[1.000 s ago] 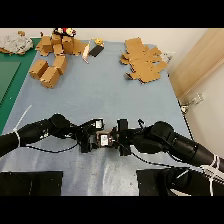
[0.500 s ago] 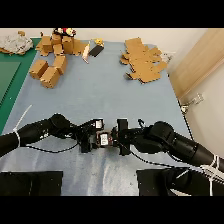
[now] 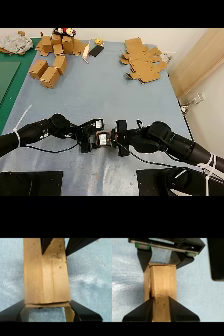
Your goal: Fold the box.
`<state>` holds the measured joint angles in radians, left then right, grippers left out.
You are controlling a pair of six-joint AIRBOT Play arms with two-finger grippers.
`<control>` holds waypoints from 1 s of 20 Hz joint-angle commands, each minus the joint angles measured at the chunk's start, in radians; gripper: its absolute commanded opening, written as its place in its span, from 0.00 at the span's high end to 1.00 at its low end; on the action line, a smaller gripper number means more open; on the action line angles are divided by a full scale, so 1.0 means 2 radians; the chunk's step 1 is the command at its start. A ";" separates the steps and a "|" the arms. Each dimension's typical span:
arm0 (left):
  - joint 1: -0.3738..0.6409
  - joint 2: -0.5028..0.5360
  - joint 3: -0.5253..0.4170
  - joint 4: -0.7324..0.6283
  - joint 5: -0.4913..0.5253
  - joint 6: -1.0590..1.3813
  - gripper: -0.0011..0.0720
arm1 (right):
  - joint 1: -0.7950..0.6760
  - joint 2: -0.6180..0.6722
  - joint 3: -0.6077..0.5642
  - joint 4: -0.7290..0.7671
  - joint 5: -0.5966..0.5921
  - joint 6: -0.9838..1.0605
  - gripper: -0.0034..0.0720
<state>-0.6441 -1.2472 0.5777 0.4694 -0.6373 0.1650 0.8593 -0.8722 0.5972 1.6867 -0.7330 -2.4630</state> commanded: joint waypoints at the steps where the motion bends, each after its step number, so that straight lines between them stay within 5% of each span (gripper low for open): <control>1: 0.000 0.000 0.000 0.000 0.000 0.000 0.38 | 0.006 0.000 0.000 0.006 -0.020 0.015 0.58; 4: 0.000 0.000 0.000 0.000 0.000 0.000 0.38 | 0.009 0.016 0.001 0.005 -0.027 0.029 0.33; 10: 0.000 0.000 0.000 0.000 0.000 0.000 0.38 | 0.009 0.098 0.001 -0.020 -0.083 0.166 0.31; 11: 0.000 0.000 0.000 0.000 0.000 0.000 0.38 | 0.008 0.115 0.001 -0.020 -0.109 0.242 0.33; 12: 0.000 0.000 0.000 0.000 0.000 0.000 0.38 | 0.008 0.127 0.000 -0.020 -0.137 0.338 0.52; 13: 0.000 0.000 0.000 0.000 0.000 0.000 0.38 | 0.008 0.134 -0.005 -0.020 -0.157 0.433 0.96; 15: 0.000 0.000 0.000 0.000 0.000 0.000 0.38 | 0.006 0.138 -0.033 0.010 -0.167 0.548 0.95; 17: 0.000 0.000 0.000 0.000 0.000 0.000 0.38 | 0.006 0.137 -0.075 0.104 -0.127 0.562 0.95; 20: 0.000 0.000 0.000 0.000 0.000 0.000 0.38 | 0.006 0.137 -0.151 0.262 0.076 0.570 0.95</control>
